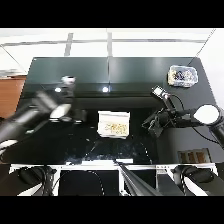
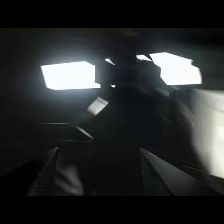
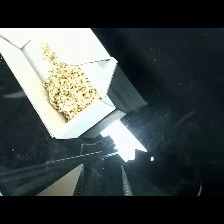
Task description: Fold the box and place the chain.
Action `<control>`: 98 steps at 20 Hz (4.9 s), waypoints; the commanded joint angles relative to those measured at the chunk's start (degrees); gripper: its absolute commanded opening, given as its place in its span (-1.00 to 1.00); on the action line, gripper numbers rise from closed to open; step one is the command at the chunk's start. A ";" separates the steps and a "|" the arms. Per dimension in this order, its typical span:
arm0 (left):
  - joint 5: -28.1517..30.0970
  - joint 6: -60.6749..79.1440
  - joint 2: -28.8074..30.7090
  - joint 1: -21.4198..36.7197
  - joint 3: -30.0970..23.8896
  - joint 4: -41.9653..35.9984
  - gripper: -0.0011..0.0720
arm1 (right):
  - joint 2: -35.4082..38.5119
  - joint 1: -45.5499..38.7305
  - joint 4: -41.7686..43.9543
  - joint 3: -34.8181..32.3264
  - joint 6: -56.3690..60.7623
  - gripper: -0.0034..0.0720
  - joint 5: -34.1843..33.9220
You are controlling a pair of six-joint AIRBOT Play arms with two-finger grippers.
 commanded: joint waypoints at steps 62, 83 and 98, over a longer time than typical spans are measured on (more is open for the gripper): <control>32.37 144.58 -14.36 9.22 -18.69 -72.37 -0.01 | -5.33 1.20 14.97 0.00 24.92 0.94 -23.82; 32.37 143.12 -14.36 9.22 -18.69 -72.35 -0.01 | -14.82 10.86 15.69 1.66 -26.69 0.93 -9.05; 32.33 143.12 -14.36 9.22 -18.69 -72.35 -0.01 | -14.78 14.95 9.97 1.66 -22.73 -0.31 -13.00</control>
